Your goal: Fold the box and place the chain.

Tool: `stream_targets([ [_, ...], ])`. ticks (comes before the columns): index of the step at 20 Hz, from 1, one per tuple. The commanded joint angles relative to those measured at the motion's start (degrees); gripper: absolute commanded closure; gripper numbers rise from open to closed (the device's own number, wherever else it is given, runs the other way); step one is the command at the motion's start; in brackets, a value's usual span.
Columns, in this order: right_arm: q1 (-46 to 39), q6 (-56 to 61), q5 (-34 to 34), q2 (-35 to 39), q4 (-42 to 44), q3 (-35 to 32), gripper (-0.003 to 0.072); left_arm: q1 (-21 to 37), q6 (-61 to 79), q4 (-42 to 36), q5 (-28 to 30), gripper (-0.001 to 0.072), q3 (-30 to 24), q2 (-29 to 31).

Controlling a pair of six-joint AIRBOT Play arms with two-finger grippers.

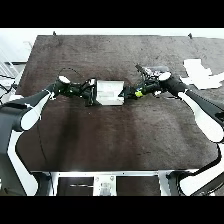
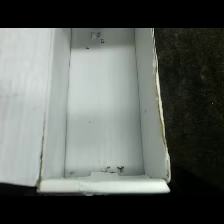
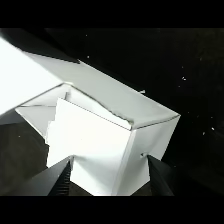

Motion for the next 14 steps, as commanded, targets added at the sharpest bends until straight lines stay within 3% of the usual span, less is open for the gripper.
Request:
stream_targets([
  [1,2.19,7.65,-2.34,-0.04,-8.04,2.34,0.0119,0.00,0.00,0.00,-0.02,0.0086,0.02,0.00],
  [10,6.19,19.39,-4.44,-0.22,-17.64,4.52,0.0124,0.00,0.00,0.00,-0.07,0.0086,0.02,0.02],
  [14,8.52,25.51,-4.33,-1.95,-23.80,7.45,0.0172,0.00,0.00,0.00,-0.07,0.0086,0.02,0.02],
])
